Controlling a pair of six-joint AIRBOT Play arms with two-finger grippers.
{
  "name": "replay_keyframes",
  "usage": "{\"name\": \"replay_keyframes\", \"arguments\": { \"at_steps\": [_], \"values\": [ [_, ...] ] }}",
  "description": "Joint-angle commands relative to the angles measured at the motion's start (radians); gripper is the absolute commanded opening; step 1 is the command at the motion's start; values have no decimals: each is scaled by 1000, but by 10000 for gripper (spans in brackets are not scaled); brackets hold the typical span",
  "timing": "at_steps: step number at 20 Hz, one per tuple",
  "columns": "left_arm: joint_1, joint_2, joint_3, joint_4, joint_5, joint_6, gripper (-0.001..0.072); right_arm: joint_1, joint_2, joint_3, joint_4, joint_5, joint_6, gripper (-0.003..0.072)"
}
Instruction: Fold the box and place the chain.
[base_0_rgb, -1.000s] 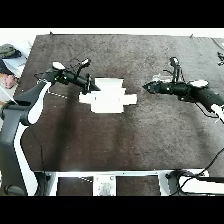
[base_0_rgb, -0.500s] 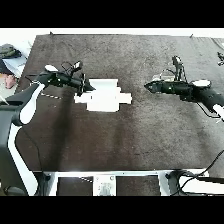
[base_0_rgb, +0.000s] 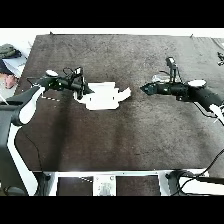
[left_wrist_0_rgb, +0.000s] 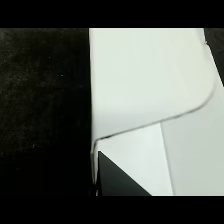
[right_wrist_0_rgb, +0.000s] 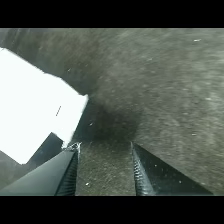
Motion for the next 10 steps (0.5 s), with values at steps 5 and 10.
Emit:
{"name": "replay_keyframes", "arguments": {
  "at_steps": [5,10],
  "values": [
    [1,0,-15,-6,6,15,13,102,1,0,-85,5,-100,379],
    [1,0,-15,-6,9,16,13,196,1,0,-125,-2,-202,398]
  ]
}}
